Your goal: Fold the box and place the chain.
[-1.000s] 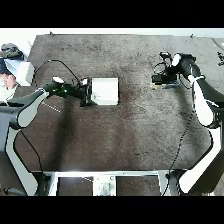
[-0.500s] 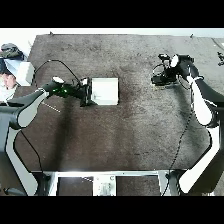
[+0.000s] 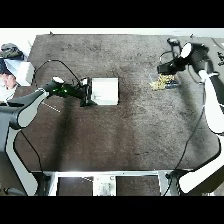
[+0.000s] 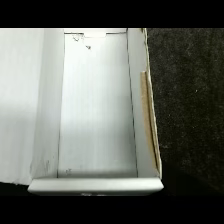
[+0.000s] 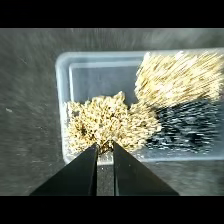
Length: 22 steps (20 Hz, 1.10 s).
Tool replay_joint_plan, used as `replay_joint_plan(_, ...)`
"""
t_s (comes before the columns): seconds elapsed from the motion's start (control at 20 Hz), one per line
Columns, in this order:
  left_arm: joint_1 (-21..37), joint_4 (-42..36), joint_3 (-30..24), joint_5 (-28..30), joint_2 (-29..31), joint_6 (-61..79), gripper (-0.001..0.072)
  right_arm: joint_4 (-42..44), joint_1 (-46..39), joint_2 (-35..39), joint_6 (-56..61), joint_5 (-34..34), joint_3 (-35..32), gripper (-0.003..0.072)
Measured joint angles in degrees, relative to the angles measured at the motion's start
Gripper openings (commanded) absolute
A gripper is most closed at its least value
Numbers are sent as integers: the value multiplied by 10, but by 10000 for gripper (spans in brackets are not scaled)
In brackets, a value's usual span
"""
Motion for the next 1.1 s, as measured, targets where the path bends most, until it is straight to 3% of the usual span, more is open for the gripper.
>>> replay_joint_plan(0.25, 0, 0, 0, 0, 0, 0, 346, 1, 19, 141, -4, -20, 0, 11)
replay_joint_plan(0.6, 0, 0, 0, 0, 0, 0, 347, 4, 105, 314, -23, -99, 1, 10)
replay_joint_plan(0.85, 0, 0, 0, 0, 0, 0, 347, 3, 204, 345, -39, -156, 1, 10)
replay_joint_plan(1.1, 0, 0, 0, 0, 0, 0, 346, 4, 296, 319, -45, -182, 0, 10)
